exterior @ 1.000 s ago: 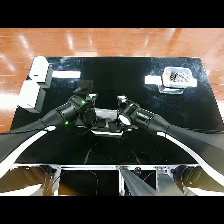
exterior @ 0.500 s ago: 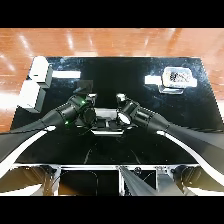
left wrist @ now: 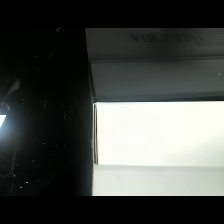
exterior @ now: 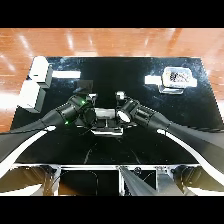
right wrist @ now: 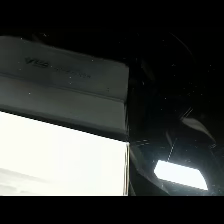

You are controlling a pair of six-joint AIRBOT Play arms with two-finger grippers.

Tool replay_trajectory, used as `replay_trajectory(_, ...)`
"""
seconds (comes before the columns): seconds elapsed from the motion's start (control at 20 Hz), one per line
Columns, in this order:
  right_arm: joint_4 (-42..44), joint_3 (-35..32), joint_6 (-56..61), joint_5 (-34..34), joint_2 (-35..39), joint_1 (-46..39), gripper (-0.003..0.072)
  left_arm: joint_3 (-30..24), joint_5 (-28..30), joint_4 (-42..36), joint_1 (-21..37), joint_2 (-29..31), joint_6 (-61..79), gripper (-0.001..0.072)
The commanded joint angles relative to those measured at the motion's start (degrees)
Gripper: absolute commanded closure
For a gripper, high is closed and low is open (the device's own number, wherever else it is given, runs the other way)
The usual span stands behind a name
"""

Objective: Fold the box and place the chain.

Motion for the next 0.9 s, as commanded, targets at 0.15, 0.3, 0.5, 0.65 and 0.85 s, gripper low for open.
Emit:
replay_trajectory(0.15, -0.8, 0.0, 0.0, 0.9, -0.4, 0.0, 0.0371, 0.0, 0.0, 0.0, 0.0, 0.0, 0.0, 0.0687)
replay_trajectory(0.3, -0.8, 0.0, 0.0, 1.0, -1.4, 0.0, 0.0371, 0.0, 0.0, 0.0, 0.0, 0.0, 0.0, 0.0687)
replay_trajectory(0.5, -1.0, 0.0, 0.0, 0.3, -1.4, 0.0, 0.0371, 0.0, 0.0, 0.0, 0.0, 0.0, 0.0, 0.0687)
replay_trajectory(0.65, -0.9, 0.0, -1.6, 0.1, -1.4, 0.0, 0.0645, 0.0, 0.0, -0.1, 0.0, 0.0, 0.0, 0.0687)
replay_trajectory(0.85, -0.7, 0.0, -2.1, -0.1, -1.4, 0.0, 0.0644, 0.0, 0.0, 0.0, 0.0, 0.0, 0.0, 0.0687)
